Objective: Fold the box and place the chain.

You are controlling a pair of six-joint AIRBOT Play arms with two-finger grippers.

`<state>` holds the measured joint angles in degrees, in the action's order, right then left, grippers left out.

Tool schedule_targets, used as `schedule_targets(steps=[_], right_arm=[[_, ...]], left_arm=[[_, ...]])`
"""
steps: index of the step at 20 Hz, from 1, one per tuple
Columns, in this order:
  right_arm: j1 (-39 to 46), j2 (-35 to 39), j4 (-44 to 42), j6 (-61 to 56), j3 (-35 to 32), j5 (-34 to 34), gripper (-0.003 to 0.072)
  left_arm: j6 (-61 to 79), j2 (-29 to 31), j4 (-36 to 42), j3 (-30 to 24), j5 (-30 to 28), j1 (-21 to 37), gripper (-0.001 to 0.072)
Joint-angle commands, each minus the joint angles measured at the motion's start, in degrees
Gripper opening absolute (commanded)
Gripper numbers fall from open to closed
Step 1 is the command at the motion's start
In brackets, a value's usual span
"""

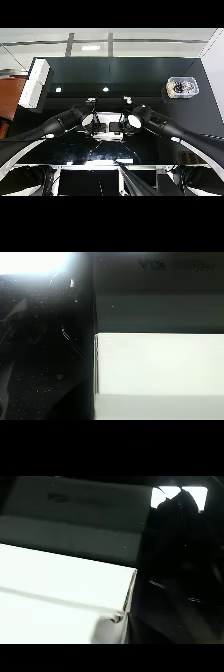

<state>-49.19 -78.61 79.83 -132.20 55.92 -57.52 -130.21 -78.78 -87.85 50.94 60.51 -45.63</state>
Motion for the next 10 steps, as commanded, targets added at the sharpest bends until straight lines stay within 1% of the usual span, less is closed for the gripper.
schedule_targets(steps=[1,8,10], right_arm=[[-1.2,-2.9,3.8,-2.5,2.8,-5.0,0.0268],[-1.2,-3.5,6.0,-4.4,2.8,-4.7,0.0264],[-1.2,-3.8,5.9,-4.6,2.8,-3.6,0.0263]], left_arm=[[0.0,0.0,0.0,0.0,0.0,-0.1,0.0031],[0.0,0.0,0.1,0.0,0.0,-0.1,0.0031],[0.0,0.0,0.0,0.0,0.0,-0.1,0.0031]])
